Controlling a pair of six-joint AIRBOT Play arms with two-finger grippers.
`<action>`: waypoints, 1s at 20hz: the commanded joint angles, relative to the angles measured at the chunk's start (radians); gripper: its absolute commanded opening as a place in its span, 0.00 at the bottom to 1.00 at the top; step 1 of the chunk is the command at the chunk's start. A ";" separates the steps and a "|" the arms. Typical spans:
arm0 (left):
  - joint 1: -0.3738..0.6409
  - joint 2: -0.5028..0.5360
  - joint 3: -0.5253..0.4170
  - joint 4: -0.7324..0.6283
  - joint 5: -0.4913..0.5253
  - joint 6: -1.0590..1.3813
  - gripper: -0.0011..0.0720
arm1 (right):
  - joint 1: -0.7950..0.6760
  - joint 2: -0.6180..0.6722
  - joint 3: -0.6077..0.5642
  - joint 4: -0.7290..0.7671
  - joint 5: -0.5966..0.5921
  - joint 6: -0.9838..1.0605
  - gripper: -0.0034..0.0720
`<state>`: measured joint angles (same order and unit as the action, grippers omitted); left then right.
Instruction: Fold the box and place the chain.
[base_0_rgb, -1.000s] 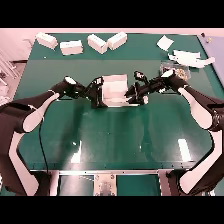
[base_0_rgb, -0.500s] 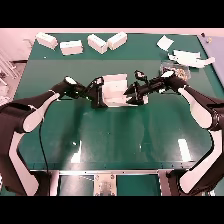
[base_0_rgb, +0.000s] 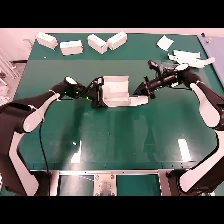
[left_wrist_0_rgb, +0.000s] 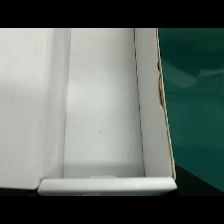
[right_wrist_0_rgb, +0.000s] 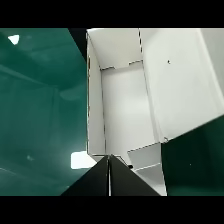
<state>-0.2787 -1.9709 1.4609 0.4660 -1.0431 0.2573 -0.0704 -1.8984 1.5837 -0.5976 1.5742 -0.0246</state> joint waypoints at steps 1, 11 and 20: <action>0.001 0.001 0.000 0.002 0.000 0.002 0.66 | -0.052 0.013 0.036 -0.016 0.055 0.244 0.06; 0.001 0.001 0.000 0.002 0.003 0.002 0.66 | -0.234 0.011 0.002 -0.068 -0.106 0.867 0.06; 0.001 0.001 0.000 0.002 0.003 0.002 0.66 | -0.233 0.011 -0.163 -0.094 -0.188 0.922 0.06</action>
<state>-0.2787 -1.9709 1.4609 0.4671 -1.0401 0.2592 -0.3115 -1.8874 1.4719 -0.6857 1.4277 0.8795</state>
